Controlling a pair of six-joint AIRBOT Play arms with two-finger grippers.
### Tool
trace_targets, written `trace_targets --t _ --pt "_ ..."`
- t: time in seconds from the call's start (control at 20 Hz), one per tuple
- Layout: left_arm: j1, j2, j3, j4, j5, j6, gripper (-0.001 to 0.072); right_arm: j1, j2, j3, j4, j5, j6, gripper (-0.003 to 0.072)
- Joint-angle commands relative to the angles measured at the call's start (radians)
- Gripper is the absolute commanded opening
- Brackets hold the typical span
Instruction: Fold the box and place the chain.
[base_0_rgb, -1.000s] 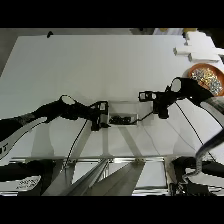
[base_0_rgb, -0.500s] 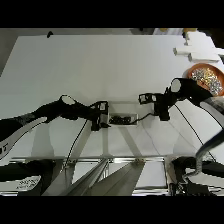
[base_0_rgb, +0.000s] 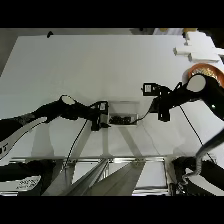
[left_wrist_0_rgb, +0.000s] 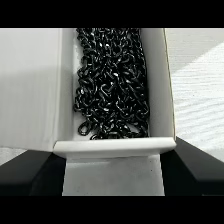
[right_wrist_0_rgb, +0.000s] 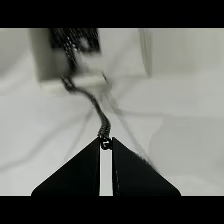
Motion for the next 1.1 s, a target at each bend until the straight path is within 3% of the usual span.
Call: trace_targets --t 0.0,0.25,0.55,1.05 --pt "0.000 0.001 0.000 0.000 0.000 0.000 0.0256 0.076 0.101 -0.022 0.153 -0.019 0.011 0.0019" --pt "0.000 0.001 0.000 0.000 0.000 0.000 0.0256 0.265 0.107 -0.031 0.187 -0.224 0.083 0.0019" --pt "0.000 0.001 0.000 0.000 0.000 0.000 0.0256 0.392 0.107 -0.031 0.343 -0.488 0.123 0.0019" --pt "0.000 0.001 0.000 0.000 0.000 0.000 0.0256 0.396 0.108 -0.031 0.558 -0.554 0.122 0.0019"
